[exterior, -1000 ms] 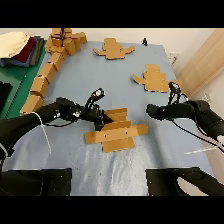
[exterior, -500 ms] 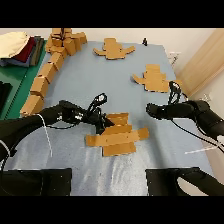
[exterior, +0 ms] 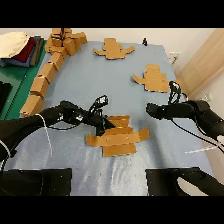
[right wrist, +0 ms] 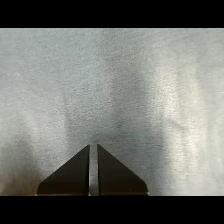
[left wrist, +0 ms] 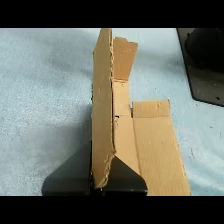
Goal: Fold the box.
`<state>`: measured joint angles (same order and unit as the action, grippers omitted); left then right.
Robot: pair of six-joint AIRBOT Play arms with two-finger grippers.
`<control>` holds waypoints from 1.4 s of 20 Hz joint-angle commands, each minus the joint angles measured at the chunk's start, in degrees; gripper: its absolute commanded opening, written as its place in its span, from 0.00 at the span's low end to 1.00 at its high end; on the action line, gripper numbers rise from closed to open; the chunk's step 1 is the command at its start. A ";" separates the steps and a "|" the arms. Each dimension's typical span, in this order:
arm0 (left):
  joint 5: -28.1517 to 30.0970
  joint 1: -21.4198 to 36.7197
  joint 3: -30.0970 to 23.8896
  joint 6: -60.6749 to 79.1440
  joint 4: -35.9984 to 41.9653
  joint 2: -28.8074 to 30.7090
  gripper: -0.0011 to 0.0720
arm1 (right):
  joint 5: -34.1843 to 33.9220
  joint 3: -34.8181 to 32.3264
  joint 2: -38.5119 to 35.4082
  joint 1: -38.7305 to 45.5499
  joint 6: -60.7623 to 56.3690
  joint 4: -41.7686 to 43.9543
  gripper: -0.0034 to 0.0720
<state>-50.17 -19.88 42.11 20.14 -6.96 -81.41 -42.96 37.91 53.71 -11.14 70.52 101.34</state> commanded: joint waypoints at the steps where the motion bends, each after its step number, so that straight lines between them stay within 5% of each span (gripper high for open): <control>1: -0.39 -0.15 -0.02 -0.04 -1.88 -0.02 0.03 | 0.02 0.02 0.02 -0.04 0.04 0.00 0.15; 13: -0.83 -0.04 0.02 -0.04 -2.03 -0.02 0.03 | -0.02 0.02 0.02 -0.04 0.52 0.00 0.15; 15: -0.83 -0.04 0.04 -0.04 -2.01 -0.02 0.03 | -0.26 0.02 0.02 -0.04 1.20 0.04 0.05; 18: -0.85 -0.04 0.02 -0.11 -2.01 -0.02 0.03 | -1.86 0.04 -0.74 -2.54 4.59 -0.17 0.05; 28: -1.25 -0.04 0.02 -0.22 -1.99 -0.02 0.03 | -24.44 -0.20 -11.13 -28.22 0.22 -4.57 0.05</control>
<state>-51.35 -19.88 42.11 19.97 -8.95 -81.41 -60.75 37.87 45.78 -30.70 73.45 97.47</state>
